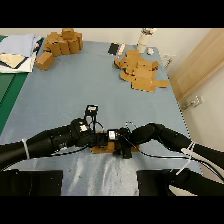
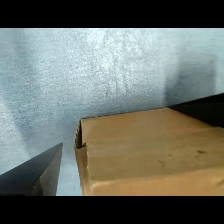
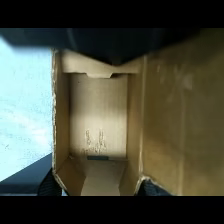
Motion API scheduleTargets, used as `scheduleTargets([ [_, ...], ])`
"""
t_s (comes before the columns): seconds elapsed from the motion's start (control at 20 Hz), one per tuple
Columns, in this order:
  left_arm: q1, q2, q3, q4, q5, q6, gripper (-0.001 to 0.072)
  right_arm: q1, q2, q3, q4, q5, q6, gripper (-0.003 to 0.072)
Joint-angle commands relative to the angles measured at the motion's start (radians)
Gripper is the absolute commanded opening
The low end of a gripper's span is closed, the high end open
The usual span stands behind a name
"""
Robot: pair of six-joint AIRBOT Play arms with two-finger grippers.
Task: Fold the box.
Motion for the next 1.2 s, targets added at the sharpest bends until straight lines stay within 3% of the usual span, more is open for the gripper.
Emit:
scheduleTargets([
  [0.0,-0.043,-0.067,0.039,0.068,-0.041,-0.083,0.0582,0.0,0.0,0.001,0.0,0.0,0.0,0.0519],
  [0.15,-0.044,-0.091,0.039,0.076,-0.055,-0.083,0.0581,0.0,0.0,0.001,0.0,0.0,0.0,0.0518],
  [0.2,-0.045,-0.097,0.039,0.075,-0.055,-0.082,0.0504,0.0,0.0,0.001,0.0,0.0,0.0,0.0518],
  [0.25,-0.046,-0.104,0.039,0.075,-0.051,-0.063,0.0284,0.0,0.0,0.001,0.0,0.0,0.0,0.0519],
  [0.3,-0.051,-0.109,0.039,0.073,-0.04,-0.048,0.0227,0.0,0.0,0.001,0.0,0.0,0.0,0.0518],
  [0.5,-0.066,-0.118,0.039,0.076,-0.016,-0.05,0.0222,0.0,0.0,0.001,0.0,0.0,0.0,0.0518],
  [0.55,-0.066,-0.122,0.039,0.076,-0.024,-0.048,0.0024,0.0,0.0,0.001,0.0,0.0,0.0,0.0518],
  [0.6,-0.066,-0.124,0.039,0.075,-0.02,-0.05,0.0013,0.0,0.0,0.001,0.0,0.0,0.0,0.0518],
  [0.85,-0.066,-0.124,0.041,0.062,-0.02,-0.048,0.0015,0.0,0.0,0.001,0.0,0.0,0.0,0.0519],
  [0.9,-0.068,-0.123,0.041,0.051,-0.02,-0.039,0.0104,0.0,0.0,0.001,0.0,0.0,0.0,0.0518],
  [0.95,-0.07,-0.121,0.041,0.048,-0.021,-0.042,0.0402,0.0,0.0,0.001,0.0,0.0,0.0,0.0518],
  [1.0,-0.069,-0.118,0.041,0.04,-0.03,-0.045,0.0454,0.0,0.0,0.001,0.0,0.0,0.0,0.0518],
  [1.15,-0.069,-0.08,0.042,0.034,-0.059,-0.044,0.0454,0.0,0.0,0.001,0.0,0.0,0.0,0.0519],
])
